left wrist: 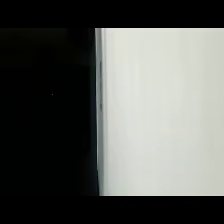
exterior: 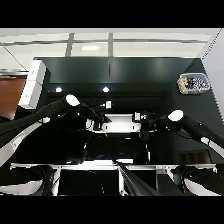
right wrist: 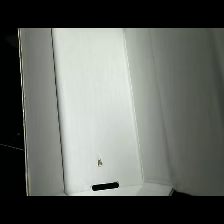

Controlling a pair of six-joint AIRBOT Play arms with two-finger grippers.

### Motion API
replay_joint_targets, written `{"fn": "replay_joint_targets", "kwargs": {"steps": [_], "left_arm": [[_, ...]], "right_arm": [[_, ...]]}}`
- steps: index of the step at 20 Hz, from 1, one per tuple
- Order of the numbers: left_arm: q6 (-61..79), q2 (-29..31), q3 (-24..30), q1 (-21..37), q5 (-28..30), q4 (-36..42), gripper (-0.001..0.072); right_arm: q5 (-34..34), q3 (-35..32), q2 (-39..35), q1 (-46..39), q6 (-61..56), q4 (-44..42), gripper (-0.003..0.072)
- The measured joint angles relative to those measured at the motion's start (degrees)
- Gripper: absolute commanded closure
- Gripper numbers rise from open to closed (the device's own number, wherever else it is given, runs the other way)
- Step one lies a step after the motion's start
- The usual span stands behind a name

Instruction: Fold the box and place the chain.

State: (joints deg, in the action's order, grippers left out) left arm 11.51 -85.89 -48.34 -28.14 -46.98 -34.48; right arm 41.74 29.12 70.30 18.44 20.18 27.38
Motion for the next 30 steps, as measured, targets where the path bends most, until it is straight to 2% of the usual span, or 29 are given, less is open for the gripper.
{"fn": "replay_joint_targets", "kwargs": {"steps": [30], "left_arm": [[0.1, 0.0, 0.0, 0.0, 0.0, 0.0, 0.0680]], "right_arm": [[-0.9, 0.8, 1.0, 1.0, -4.2, 3.5, 0.0030]]}}
